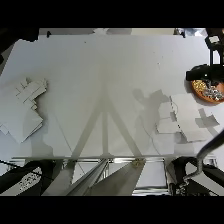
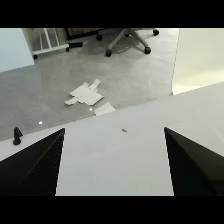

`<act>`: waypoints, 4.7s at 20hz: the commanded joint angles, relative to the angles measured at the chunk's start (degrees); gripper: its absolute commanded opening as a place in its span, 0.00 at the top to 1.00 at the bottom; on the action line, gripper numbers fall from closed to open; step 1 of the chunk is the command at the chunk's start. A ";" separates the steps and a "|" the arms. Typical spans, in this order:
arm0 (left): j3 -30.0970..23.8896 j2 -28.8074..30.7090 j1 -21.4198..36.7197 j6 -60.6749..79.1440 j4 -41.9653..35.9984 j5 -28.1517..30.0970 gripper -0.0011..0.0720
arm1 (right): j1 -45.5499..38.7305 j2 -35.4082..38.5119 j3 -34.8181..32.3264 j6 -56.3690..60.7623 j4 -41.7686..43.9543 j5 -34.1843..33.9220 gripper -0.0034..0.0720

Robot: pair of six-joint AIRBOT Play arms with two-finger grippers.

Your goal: Fold the box and place the chain.

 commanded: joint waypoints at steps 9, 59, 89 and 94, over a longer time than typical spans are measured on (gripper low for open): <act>0.02 0.04 -0.04 0.00 0.02 0.02 0.03 | -0.02 0.04 2.38 2.82 -1.66 11.54 0.47; 0.02 0.04 -0.04 0.00 0.02 0.02 0.03 | -20.37 -10.84 -0.70 6.05 -23.89 33.68 0.94; 0.02 0.04 -0.04 0.02 0.02 0.02 0.03 | 6.82 0.15 -11.72 -21.00 43.15 6.97 0.94; 0.02 0.04 -0.04 0.00 0.02 0.02 0.03 | 13.09 0.15 -23.61 -32.11 56.06 -7.63 0.94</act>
